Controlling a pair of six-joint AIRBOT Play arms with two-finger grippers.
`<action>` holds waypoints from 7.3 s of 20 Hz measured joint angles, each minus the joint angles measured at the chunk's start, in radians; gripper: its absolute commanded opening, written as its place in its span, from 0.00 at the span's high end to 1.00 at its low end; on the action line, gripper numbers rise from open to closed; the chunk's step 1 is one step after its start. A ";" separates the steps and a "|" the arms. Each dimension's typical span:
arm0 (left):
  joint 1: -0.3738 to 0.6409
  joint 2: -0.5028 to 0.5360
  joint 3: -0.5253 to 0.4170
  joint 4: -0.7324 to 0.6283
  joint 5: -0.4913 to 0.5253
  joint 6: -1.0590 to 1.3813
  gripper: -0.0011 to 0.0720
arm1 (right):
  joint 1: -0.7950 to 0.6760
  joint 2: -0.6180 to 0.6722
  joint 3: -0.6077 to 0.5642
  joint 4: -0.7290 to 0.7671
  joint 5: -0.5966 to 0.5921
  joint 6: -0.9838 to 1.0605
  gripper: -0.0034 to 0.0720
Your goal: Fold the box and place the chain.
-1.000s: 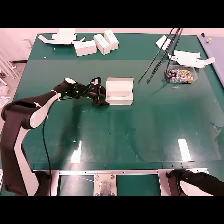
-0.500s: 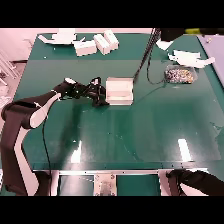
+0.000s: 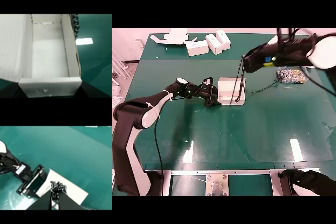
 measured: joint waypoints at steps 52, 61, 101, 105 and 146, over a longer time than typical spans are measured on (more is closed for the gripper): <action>0.000 0.000 0.000 0.000 -0.003 0.000 0.29 | 0.003 -0.257 -0.288 0.051 -0.219 0.019 0.74; 0.000 0.000 0.000 0.000 -0.003 0.000 0.29 | -0.044 -0.269 -0.276 0.026 -0.228 0.019 0.54; 0.000 0.000 0.000 0.000 -0.011 0.000 0.29 | -0.614 -0.610 -0.236 0.029 -0.721 0.412 0.86; 0.000 0.000 0.000 0.000 -0.011 0.000 0.29 | -0.614 -0.625 -0.230 0.033 -0.757 0.413 0.94; 0.000 0.000 0.000 0.000 -0.007 0.000 0.29 | -0.008 0.113 -0.301 0.015 -0.607 0.114 0.94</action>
